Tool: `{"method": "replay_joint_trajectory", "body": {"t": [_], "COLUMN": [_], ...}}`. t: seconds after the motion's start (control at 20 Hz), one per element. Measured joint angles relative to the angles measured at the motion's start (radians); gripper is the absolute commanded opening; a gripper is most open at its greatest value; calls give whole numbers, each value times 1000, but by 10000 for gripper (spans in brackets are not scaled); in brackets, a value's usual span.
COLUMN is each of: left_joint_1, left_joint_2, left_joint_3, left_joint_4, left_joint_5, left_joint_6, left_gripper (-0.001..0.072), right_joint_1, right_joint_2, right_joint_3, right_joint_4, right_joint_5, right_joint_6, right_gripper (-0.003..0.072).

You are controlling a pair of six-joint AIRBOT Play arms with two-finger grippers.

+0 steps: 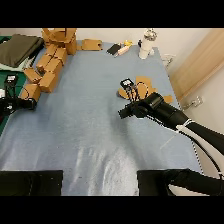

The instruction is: Fold the box.

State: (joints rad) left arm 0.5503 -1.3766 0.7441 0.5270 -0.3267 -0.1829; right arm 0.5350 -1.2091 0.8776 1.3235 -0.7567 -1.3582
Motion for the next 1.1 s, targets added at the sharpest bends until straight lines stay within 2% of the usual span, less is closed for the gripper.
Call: {"method": "replay_joint_trajectory", "body": {"t": [0.05,0.35,0.5,0.65,0.7,0.75,0.8,0.85,1.0,1.1], "left_joint_1": [-5,-8,11,32,35,38,39,39,0,-80], "left_joint_2": [-9,-5,36,93,115,136,154,173,222,264], "left_joint_3": [5,14,14,14,14,14,14,14,14,20], "left_joint_4": [0,29,179,394,460,509,543,571,607,594], "left_joint_5": [8,2,-61,-193,-252,-317,-373,-441,-601,-668], "left_joint_6": [0,-53,-199,-373,-418,-451,-475,-497,-611,-697], "left_gripper": [687,687,687,685,629,434,116,13,12,12], "right_joint_1": [0,0,0,0,0,0,0,0,0,0], "right_joint_2": [0,0,0,0,0,0,0,0,0,0], "right_joint_3": [0,0,0,0,2,2,3,3,4,6], "right_joint_4": [0,2,2,1,1,1,2,7,79,159], "right_joint_5": [0,0,0,4,7,8,10,9,2,-22], "right_joint_6": [0,0,0,0,0,0,0,0,0,1], "right_gripper": [4,4,4,4,4,4,4,4,4,4]}}
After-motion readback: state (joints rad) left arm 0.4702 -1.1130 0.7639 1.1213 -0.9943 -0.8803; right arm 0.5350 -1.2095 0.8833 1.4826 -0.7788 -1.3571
